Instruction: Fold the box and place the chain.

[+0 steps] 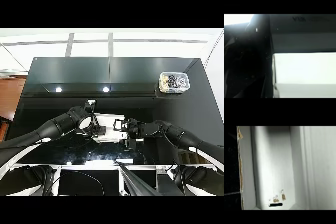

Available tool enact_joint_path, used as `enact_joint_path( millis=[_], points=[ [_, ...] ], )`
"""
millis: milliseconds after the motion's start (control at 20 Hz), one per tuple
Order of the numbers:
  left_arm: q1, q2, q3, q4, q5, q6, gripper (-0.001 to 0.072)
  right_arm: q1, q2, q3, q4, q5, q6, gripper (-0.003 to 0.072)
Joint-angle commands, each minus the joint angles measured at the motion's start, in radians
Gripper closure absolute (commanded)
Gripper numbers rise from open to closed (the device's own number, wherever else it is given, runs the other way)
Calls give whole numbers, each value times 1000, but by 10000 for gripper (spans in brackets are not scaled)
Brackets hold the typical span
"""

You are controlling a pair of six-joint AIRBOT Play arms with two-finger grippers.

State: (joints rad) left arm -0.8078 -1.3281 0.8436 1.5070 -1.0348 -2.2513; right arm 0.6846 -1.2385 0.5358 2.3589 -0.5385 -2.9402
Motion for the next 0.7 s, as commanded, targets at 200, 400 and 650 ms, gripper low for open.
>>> enact_joint_path(
  millis=[200,400,650],
  points=[
    [-5,2,-3,-6,34,-6,628,1,0,0,0,3,1,151],
    [-22,2,-3,-5,37,-5,682,1,0,0,0,3,1,150],
    [-26,2,-2,-5,34,-5,682,1,0,0,0,4,1,151]
  ],
)
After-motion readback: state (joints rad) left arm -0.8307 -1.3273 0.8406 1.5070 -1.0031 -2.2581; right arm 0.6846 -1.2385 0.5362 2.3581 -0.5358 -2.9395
